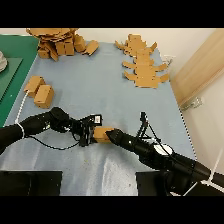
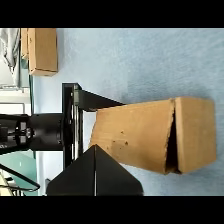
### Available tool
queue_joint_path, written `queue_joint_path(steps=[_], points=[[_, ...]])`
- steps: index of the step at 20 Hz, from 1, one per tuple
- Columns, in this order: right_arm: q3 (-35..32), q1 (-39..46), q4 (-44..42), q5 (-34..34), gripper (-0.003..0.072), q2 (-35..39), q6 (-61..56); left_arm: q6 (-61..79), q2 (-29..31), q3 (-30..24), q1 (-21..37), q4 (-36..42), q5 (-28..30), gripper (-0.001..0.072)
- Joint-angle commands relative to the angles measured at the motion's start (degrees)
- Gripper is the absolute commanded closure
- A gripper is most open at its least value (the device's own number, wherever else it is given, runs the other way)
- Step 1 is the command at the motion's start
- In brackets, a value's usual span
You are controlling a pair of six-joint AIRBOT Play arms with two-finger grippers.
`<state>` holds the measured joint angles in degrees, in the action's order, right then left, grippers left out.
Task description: Fold the box.
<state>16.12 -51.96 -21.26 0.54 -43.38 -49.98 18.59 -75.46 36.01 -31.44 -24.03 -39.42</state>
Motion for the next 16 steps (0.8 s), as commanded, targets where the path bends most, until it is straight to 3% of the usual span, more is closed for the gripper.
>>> queue_joint_path(steps=[1, 9, 16], points=[[0.70, -0.28, 0.11, 1.42, 0.0690, -2.58, -0.15, -0.02, -0.02, 0.07, 0.00, 0.00, 0.00, 0.0375], [0.72, -1.70, -2.82, 4.33, 0.0690, -12.55, -0.13, -0.02, -0.02, 0.07, 0.00, 0.00, 0.02, 0.0375], [0.72, -1.70, -2.80, 4.52, 0.0690, -15.08, -0.13, -0.02, -0.02, 0.07, 0.00, 0.00, 0.04, 0.0375]])
